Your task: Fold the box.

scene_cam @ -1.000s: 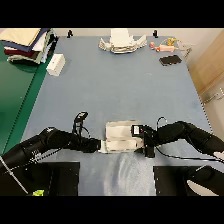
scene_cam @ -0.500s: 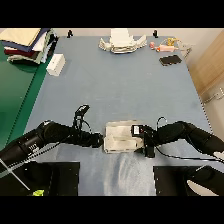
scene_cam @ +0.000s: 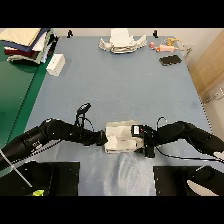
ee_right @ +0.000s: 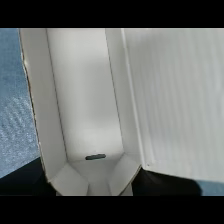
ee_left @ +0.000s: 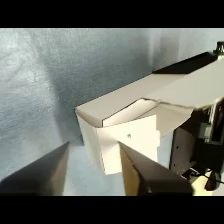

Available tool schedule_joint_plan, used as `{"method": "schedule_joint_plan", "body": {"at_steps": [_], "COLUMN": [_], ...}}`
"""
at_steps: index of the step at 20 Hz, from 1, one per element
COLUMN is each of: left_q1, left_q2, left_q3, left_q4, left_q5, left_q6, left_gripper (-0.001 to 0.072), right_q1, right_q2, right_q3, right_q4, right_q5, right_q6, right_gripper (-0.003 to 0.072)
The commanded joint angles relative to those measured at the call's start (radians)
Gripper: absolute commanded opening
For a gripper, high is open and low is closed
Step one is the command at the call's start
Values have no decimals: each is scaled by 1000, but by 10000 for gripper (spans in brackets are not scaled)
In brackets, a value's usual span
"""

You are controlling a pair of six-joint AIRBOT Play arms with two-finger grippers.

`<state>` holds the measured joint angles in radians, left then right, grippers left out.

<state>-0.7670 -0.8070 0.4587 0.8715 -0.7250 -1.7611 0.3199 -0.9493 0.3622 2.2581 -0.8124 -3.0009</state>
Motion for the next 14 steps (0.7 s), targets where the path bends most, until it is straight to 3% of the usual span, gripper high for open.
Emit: {"method": "schedule_joint_plan", "body": {"at_steps": [1,5,10,11,14], "left_q1": [-6,-67,-186,-209,-256], "left_q2": [-39,-119,-261,-282,-336], "left_q3": [13,78,216,244,319], "left_q4": [-71,-2,287,351,450], "left_q5": [18,4,-104,-137,-213], "left_q6": [49,-44,-364,-433,-545], "left_gripper": [532,522,520,458,453], "right_q1": [0,0,0,0,0], "right_q2": [-1,-1,-1,-1,-1], "right_q3": [0,0,0,0,0], "right_q4": [0,0,0,0,0], "right_q5": [0,0,0,0,0], "right_q6": [0,0,0,0,0], "right_gripper": [599,599,599,599,599]}}
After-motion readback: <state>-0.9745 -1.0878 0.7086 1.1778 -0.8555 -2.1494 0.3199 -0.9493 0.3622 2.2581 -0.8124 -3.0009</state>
